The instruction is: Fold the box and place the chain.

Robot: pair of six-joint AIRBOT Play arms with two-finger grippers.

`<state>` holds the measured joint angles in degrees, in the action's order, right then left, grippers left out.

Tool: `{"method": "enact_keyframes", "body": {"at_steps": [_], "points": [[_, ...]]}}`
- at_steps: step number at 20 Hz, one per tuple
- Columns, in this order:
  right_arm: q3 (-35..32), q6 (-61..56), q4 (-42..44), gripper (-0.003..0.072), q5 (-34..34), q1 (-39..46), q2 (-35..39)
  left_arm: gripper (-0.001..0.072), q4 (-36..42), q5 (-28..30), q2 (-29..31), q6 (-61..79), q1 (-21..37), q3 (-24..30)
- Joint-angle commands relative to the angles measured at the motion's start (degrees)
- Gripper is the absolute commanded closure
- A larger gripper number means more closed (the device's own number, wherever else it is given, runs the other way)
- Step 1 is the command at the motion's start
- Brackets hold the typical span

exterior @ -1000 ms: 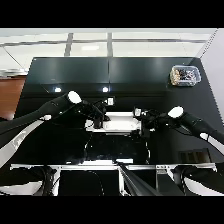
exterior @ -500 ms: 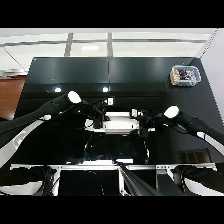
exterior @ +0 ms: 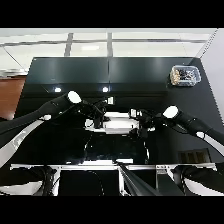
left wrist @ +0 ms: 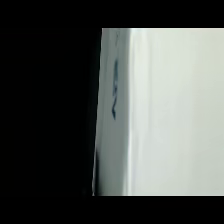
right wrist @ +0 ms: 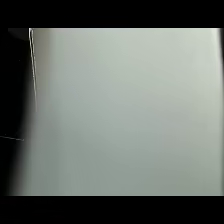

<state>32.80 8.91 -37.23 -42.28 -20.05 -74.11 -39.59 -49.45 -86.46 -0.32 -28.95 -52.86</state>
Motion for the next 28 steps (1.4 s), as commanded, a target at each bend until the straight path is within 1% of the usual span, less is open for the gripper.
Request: {"method": "enact_keyframes", "body": {"at_steps": [1, 2, 3, 4, 5, 7, 8, 9, 10, 11, 12, 13, 14, 15, 16, 17, 19, 21, 22, 23, 24, 25, 26, 28], "points": [[0.0, -0.11, -0.17, 0.0212, -0.15, -0.07, -0.02, 0.0203, -0.68, -0.59, 1.46, -2.43, 0.37, -0.11], [0.0, -0.11, -0.28, 0.0212, -0.15, -0.07, -0.02, 0.0115, -1.01, -0.59, 2.62, -4.5, 0.87, -0.11], [0.0, -0.11, -0.28, 0.0213, -0.15, -0.07, -0.02, 0.0053, -2.32, -0.79, 4.07, -7.74, 1.6, -0.11], [0.0, -0.11, -0.28, 0.033, -0.15, -0.07, -0.02, 0.0053, -5.35, -0.98, 5.77, -11.5, 2.32, -0.11], [0.0, -0.09, -0.33, 0.0451, -0.17, -0.07, -0.02, 0.0052, -10.21, -1.46, 7.76, -16.65, 3.04, -0.11], [0.0, -0.09, -0.31, 0.0454, -0.17, -0.07, -0.02, 0.0055, -19.34, -5.14, 11.41, -26.43, 4.59, -0.11], [0.0, -0.09, -0.31, 0.0454, -0.15, -0.07, -0.02, 0.0059, -22.12, -8.07, 12.85, -29.99, 5.44, -0.11], [0.0, -0.09, -0.31, 0.0454, -0.15, -0.07, -0.02, 0.0086, -23.17, -11.98, 14.01, -33.11, 6.43, -0.11], [0.0, -0.09, -0.31, 0.0465, -0.15, -0.07, -0.02, 0.0123, -22.69, -15.69, 14.56, -35.78, 7.3, -0.11], [0.0, -0.09, -0.31, 0.0597, -0.15, -0.07, -0.02, 0.0284, -21.49, -18.99, 14.6, -38.66, 7.74, -0.09], [0.0, -0.11, -0.31, 0.0678, -0.15, -0.07, -0.02, 0.0578, -19.02, -22.08, 14.45, -40.98, 7.8, 0.13], [0.0, -0.09, -0.31, 0.0677, -0.15, -0.07, -0.02, 0.0679, -14.27, -24.24, 14.25, -41.42, 7.63, 0.76], [0.0, -0.13, -0.26, 0.0677, -0.13, -0.07, -0.02, 0.0679, -8.33, -24.68, 14.08, -41.42, 7.28, 1.88], [0.0, -0.13, -0.26, 0.0677, -0.11, -0.07, -0.02, 0.0679, -1.75, -23.5, 13.77, -41.22, 6.51, 3.26], [0.0, -0.11, -0.26, 0.0677, -0.13, -0.07, -0.02, 0.0679, 3.08, -20.94, 13.38, -40.44, 5.57, 4.37], [0.0, -0.11, -0.26, 0.0677, -0.13, -0.07, -0.02, 0.0679, 6.95, -17.09, 12.79, -38.69, 4.61, 5.18], [0.0, -0.11, -0.26, 0.0677, -0.13, -0.07, -0.02, 0.0679, 12.92, -7.48, 11.21, -34.88, 3.37, 5.49], [0.0, -0.11, -0.26, 0.0677, -0.13, -0.07, -0.02, 0.0679, 19.23, 2.1, 9.6, -30.6, 3.34, 5.49], [0.0, -0.11, -0.26, 0.0677, -0.13, -0.07, -0.02, 0.0679, 20.61, 6.49, 8.7, -29.31, 3.37, 5.49], [0.0, -0.11, -0.26, 0.0677, -0.13, -0.07, -0.02, 0.0679, 20.39, 9.68, 7.63, -28.63, 3.37, 5.49], [0.0, -0.11, -0.26, 0.0677, -0.13, -0.07, -0.02, 0.0679, 20.15, 11.26, 6.08, -28.55, 3.39, 5.49], [0.0, -0.11, -0.26, 0.0677, -0.13, -0.07, -0.02, 0.0679, 20.13, 11.54, 4.57, -28.55, 3.41, 5.49], [0.0, -0.11, -0.26, 0.0677, -0.13, -0.07, -0.02, 0.0679, 20.13, 11.02, 3.13, -28.57, 3.39, 5.49], [0.0, -0.11, -0.26, 0.0677, -0.13, -0.07, -0.02, 0.068, 19.98, 7.93, 0.39, -28.55, 3.28, 5.49]]}}
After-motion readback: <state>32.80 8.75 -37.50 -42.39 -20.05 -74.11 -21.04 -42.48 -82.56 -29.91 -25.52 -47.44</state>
